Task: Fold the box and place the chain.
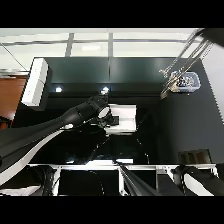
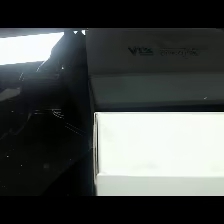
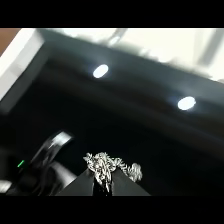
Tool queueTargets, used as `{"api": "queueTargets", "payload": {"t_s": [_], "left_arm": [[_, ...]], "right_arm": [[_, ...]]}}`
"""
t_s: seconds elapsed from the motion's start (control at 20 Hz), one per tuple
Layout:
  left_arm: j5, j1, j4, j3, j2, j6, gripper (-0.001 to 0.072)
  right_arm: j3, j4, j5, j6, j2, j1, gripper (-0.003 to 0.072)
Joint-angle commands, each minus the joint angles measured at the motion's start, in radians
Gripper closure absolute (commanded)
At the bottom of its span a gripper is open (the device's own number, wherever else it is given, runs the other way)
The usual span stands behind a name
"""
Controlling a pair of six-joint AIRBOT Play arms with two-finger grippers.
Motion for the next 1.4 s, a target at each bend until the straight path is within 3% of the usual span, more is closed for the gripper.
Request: {"api": "queueTargets", "payload": {"t_s": [0.0, 0.3, 0.55, 0.75, 0.9, 1.1, 1.15, 1.2, 1.25, 1.35], "left_arm": [[0.0, 0.001, 0.0, 0.001, 0.0, 0.0, 0.068], [0.0, 0.0, 0.0, 0.001, 0.0, 0.0, 0.068], [0.0, 0.0, 0.0, 0.001, 0.0, 0.0, 0.068], [0.0, 0.0, 0.0, 0.001, 0.0, 0.0, 0.068], [0.0, 0.0, 0.0, 0.001, 0.0, 0.0, 0.068], [0.0, 0.0, 0.0, 0.001, 0.0, 0.0, 0.068], [0.0, 0.0, 0.0, 0.001, 0.0, 0.0, 0.068], [0.0, 0.0, 0.0, 0.001, 0.0, 0.0, 0.068], [0.0, 0.001, 0.0, 0.001, 0.0, 0.0, 0.068], [0.0, 0.0, 0.0, 0.001, 0.0, 0.0, 0.068]], "right_arm": [[-0.083, 0.022, 0.044, -0.031, 0.002, 0.085, 0.0672], [-0.328, 0.163, 0.044, -0.112, 0.002, 0.168, 0.0672], [-0.553, 0.292, -0.047, -0.177, -0.005, 0.203, 0.068], [-0.726, 0.289, -0.152, -0.195, -0.032, 0.246, 0.068], [-0.859, 0.286, -0.316, -0.2, -0.054, 0.275, 0.0679], [-0.935, 0.289, -0.435, -0.198, -0.11, 0.316, 0.0663], [-0.934, 0.286, -0.435, -0.198, -0.12, 0.322, 0.0543], [-0.933, 0.28, -0.427, -0.199, -0.119, 0.313, 0.0349], [-0.927, 0.267, -0.394, -0.199, -0.113, 0.285, 0.0302], [-0.909, 0.225, -0.3, -0.203, -0.082, 0.178, 0.0301]]}}
